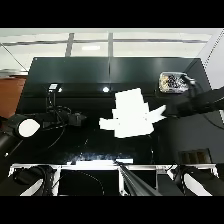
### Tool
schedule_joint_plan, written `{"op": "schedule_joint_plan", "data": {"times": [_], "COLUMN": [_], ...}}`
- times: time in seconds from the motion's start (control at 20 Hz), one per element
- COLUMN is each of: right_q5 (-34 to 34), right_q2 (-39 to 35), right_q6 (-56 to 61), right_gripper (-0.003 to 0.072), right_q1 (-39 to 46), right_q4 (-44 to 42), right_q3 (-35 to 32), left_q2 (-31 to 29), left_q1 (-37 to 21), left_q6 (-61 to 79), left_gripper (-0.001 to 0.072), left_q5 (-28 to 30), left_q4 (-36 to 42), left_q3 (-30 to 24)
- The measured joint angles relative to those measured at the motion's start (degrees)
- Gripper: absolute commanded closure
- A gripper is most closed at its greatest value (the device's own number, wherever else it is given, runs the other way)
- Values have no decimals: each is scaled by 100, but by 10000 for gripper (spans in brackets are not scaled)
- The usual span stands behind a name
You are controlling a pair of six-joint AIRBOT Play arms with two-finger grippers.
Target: Fold the box and place the chain.
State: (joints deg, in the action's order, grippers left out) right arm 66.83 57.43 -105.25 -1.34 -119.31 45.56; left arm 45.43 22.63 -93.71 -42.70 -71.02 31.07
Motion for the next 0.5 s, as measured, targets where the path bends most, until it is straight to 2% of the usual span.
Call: {"op": "schedule_joint_plan", "data": {"times": [0.15, 0.35, 0.5], "right_q5": [-529, -1287, -2013], "right_q2": [-107, -619, -1189], "right_q6": [160, 155, 221], "right_gripper": [664, 664, 664], "right_q1": [-787, -1377, -1580], "right_q4": [-24, -70, -210], "right_q3": [-107, -789, -1543], "left_q2": [111, 586, 1080], "left_q1": [-581, -1930, -2614], "left_q6": [457, 2446, 3289], "left_gripper": [4, 1, 2], "left_q5": [-219, -1687, -2133], "left_q4": [612, 2951, 3571], "left_q3": [39, 37, 26]}}
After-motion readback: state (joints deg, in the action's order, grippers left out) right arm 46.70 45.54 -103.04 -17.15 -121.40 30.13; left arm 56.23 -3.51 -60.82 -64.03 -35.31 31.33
